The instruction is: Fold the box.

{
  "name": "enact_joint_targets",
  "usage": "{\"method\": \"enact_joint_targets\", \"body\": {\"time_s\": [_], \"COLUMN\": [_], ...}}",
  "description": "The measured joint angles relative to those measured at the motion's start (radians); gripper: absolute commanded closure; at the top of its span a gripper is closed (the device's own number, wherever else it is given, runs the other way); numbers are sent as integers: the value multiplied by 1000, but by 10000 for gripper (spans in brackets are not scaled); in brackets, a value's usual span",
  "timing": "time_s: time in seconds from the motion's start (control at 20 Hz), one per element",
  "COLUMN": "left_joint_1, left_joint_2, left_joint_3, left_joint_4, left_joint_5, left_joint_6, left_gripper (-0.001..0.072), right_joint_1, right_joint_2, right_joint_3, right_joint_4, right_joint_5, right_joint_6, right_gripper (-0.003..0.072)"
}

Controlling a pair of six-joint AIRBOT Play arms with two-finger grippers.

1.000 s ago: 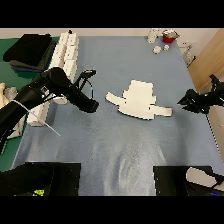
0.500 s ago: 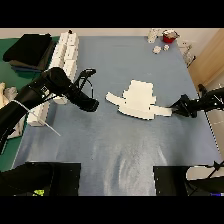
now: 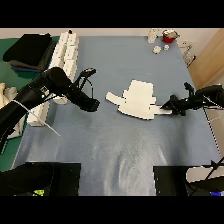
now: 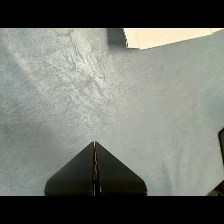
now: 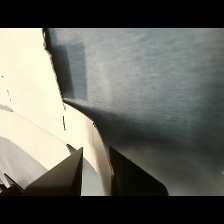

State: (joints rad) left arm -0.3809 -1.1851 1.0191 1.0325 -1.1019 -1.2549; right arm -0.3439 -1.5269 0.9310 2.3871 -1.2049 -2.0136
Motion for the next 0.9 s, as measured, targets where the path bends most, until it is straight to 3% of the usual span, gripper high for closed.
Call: {"method": "enact_joint_targets", "body": {"time_s": [0.05,0.1,0.5,0.55,0.6,0.9], "left_joint_1": [0,0,50,79,114,265], "left_joint_2": [0,0,0,0,0,-45], "left_joint_3": [0,0,27,35,42,50], "left_joint_4": [-4,-5,-29,-44,-64,-189], "left_joint_5": [0,1,-6,-23,-42,-133], "left_joint_6": [0,0,-3,-2,5,65], "left_gripper": [697,696,693,515,232,212], "right_joint_1": [13,23,174,212,244,423], "right_joint_2": [0,0,83,121,160,396], "right_joint_3": [0,1,-64,-97,-131,-335], "right_joint_4": [2,5,31,36,37,42], "right_joint_5": [2,3,-83,-87,-84,57], "right_joint_6": [-2,-3,-61,-66,-71,-80], "right_gripper": [637,669,682,682,681,682]}}
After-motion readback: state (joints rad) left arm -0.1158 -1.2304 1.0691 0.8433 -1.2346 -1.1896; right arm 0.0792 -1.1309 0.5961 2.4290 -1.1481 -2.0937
